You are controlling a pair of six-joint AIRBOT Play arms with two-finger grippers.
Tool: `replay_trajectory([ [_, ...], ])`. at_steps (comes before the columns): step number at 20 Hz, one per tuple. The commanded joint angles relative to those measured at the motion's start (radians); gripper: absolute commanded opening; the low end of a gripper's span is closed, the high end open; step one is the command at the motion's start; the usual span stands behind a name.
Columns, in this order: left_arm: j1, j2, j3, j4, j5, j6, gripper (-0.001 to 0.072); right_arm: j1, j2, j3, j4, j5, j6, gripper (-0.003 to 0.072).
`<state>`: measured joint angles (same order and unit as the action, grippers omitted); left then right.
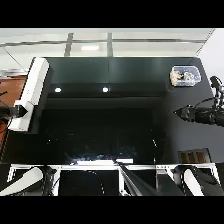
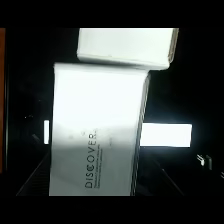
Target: Fold the box and place the chain.
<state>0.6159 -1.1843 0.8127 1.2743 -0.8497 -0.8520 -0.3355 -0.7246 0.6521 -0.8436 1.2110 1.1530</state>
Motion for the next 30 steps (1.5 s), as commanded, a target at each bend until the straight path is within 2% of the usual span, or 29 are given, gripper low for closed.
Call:
replay_trajectory([
  [1,-0.045,0.010,0.061,-0.008,-0.048,0.006,0.0720,0.001,-0.001,0.000,0.047,0.000,0.003,0.0018],
  [5,-0.171,0.084,0.248,-0.008,-0.134,-0.106,0.0720,0.026,-0.001,0.032,0.065,-0.031,-0.005,0.0017],
  [7,-0.230,0.129,0.325,-0.008,-0.166,-0.244,0.0719,0.122,-0.001,0.086,0.065,-0.091,-0.005,0.0017],
  [8,-0.260,0.155,0.349,-0.008,-0.185,-0.335,0.0692,0.178,-0.001,0.107,0.064,-0.135,-0.005,0.0017],
  [9,-0.287,0.182,0.360,-0.009,-0.211,-0.418,0.0568,0.231,-0.001,0.123,0.058,-0.178,-0.006,0.0017],
  [10,-0.317,0.213,0.360,-0.010,-0.251,-0.483,0.0263,0.281,-0.001,0.133,0.044,-0.219,-0.005,0.0017],
  [11,-0.347,0.240,0.356,-0.016,-0.294,-0.498,0.0030,0.321,-0.001,0.134,0.017,-0.250,-0.006,0.0018],
  [14,-0.480,0.370,0.241,-0.034,-0.280,-0.499,0.0029,0.385,-0.002,0.133,-0.147,-0.277,-0.006,0.0018],
  [15,-0.528,0.427,0.169,-0.034,-0.235,-0.498,0.0029,0.386,-0.002,0.126,-0.221,-0.308,-0.001,0.0018],
  [17,-0.628,0.550,-0.036,-0.034,-0.094,-0.499,0.0029,0.376,-0.003,0.082,-0.351,-0.498,0.037,0.0018],
  [18,-0.668,0.599,-0.138,-0.032,-0.040,-0.498,0.0029,0.369,-0.003,0.064,-0.366,-0.562,0.036,0.0019],
  [20,-0.705,0.661,-0.261,-0.018,0.009,-0.498,0.0030,0.360,-0.003,0.061,-0.373,-0.572,0.036,0.0020],
  [23,-0.706,0.698,-0.286,0.000,0.013,-0.498,0.0031,0.362,-0.003,0.061,-0.369,-0.564,0.036,0.0020],
  [30,-0.706,0.702,-0.286,0.000,0.012,-0.498,0.0031,0.362,-0.003,0.061,-0.369,-0.565,0.036,0.0020],
])
